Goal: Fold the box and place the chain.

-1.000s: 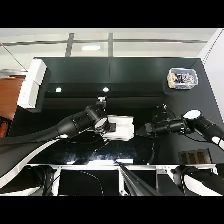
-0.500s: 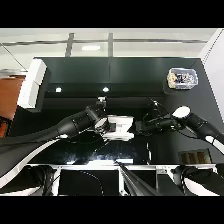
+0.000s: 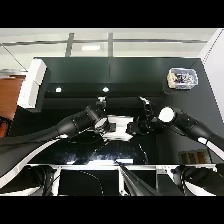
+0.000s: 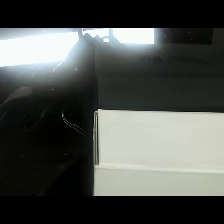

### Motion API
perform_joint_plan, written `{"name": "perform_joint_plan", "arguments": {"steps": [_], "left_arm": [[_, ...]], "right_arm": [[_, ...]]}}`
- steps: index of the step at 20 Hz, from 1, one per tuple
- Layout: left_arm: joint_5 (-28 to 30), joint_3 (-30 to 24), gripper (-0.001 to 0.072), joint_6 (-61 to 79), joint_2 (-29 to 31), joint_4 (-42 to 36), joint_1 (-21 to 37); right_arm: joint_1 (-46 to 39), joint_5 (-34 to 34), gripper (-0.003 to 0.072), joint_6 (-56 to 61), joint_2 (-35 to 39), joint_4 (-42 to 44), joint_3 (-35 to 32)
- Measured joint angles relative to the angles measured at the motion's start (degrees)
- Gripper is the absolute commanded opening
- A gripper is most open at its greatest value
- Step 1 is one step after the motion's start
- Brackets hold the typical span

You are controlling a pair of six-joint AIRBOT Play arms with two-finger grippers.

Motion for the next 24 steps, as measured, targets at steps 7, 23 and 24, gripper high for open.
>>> {"name": "perform_joint_plan", "arguments": {"steps": [7,23,24], "left_arm": [[0.02,0.02,0.0031,-0.02,0.00,0.02,-0.02],[0.07,0.00,0.0031,-0.04,0.00,0.02,0.00],[0.07,0.02,0.0031,-0.04,0.00,0.02,-0.02]], "right_arm": [[7.32,3.96,0.0302,18.53,-0.79,-17.38,7.08],[14.05,11.45,0.0301,36.06,-7.67,-27.63,11.89],[14.10,11.45,0.0301,36.44,-7.76,-27.74,11.89]]}}
